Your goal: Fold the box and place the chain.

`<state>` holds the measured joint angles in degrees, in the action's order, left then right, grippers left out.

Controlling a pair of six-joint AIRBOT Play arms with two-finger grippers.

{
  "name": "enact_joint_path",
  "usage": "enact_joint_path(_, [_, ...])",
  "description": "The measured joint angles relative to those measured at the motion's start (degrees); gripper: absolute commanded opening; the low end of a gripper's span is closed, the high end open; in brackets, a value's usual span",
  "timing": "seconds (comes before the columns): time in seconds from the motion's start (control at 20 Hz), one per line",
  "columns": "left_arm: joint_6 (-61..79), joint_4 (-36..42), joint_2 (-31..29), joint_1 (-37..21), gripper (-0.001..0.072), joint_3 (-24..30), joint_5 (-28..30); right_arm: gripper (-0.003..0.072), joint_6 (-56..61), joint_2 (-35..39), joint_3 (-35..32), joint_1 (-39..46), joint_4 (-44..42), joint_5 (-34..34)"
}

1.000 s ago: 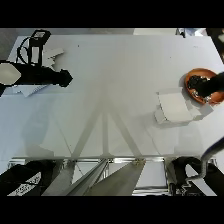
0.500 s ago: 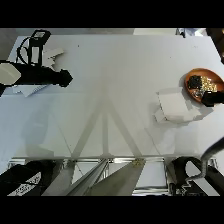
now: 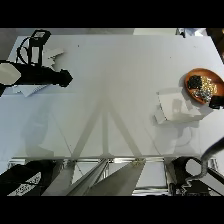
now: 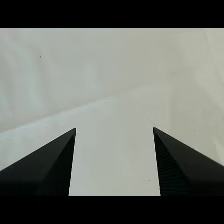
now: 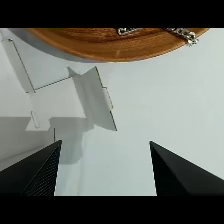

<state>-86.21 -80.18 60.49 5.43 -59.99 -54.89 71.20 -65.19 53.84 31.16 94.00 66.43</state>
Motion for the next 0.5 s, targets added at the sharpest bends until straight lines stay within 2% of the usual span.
enact_joint_path(0.2, [0.0, 0.0, 0.0, 0.0, 0.0537, 0.0, 0.0, 0.0571, -1.8, -5.3, 0.0, 1.0, -0.7, -1.2])
enact_joint_path(0.3, [0.0, 0.0, 0.0, 0.0, 0.0537, 0.0, 0.0, 0.0513, -2.3, -7.5, 0.0, 1.1, -1.0, -1.9])
enact_joint_path(0.45, [0.0, 0.0, 0.0, 0.0, 0.0537, 0.0, 0.0, 0.0494, -3.1, -9.7, 0.0, 0.6, -1.2, -3.2])
enact_joint_path(0.5, [0.0, 0.0, 0.0, 0.0, 0.0537, 0.0, 0.0, 0.0453, -3.3, -10.3, 0.0, 0.5, -1.2, -3.5])
